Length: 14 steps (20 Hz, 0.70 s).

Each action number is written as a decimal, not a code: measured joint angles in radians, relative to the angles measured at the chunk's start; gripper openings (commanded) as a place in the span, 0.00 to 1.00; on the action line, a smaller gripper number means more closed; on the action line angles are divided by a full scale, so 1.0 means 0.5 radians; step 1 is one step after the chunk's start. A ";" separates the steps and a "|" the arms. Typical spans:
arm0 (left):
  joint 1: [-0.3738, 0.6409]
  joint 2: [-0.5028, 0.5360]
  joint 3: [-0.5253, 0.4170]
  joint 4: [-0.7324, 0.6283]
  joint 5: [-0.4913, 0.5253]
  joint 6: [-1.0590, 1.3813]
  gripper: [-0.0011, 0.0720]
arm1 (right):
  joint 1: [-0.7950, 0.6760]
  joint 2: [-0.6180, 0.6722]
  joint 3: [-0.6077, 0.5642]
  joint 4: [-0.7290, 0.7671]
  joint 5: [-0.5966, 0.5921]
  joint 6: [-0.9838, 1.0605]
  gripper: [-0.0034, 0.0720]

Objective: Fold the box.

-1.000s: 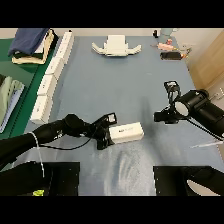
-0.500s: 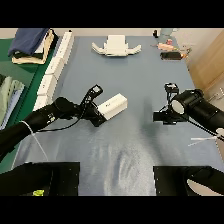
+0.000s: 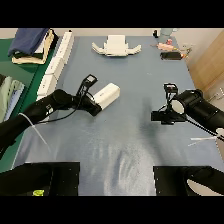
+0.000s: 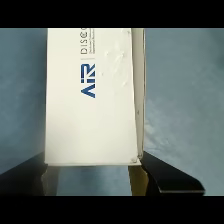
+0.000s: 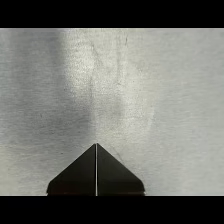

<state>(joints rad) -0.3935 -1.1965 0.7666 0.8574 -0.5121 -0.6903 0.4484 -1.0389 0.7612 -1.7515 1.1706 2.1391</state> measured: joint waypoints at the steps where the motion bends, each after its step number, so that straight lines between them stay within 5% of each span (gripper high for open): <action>1: 0.047 -0.053 0.079 0.083 0.008 -0.073 0.58 | 0.000 0.000 0.000 0.005 -0.001 0.000 0.05; 6: 0.343 -0.501 0.626 0.407 -0.107 -0.430 0.58 | 0.000 0.000 -0.001 0.018 -0.017 0.000 0.05; 14: 0.674 -1.180 1.487 0.529 -0.249 -0.775 0.58 | 0.000 -0.002 0.000 0.024 -0.146 0.001 0.05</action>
<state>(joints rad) -0.0566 -1.7863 1.5101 1.1221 -0.6369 -1.0779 0.4484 -1.0401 0.7612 -1.7393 1.0977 2.1395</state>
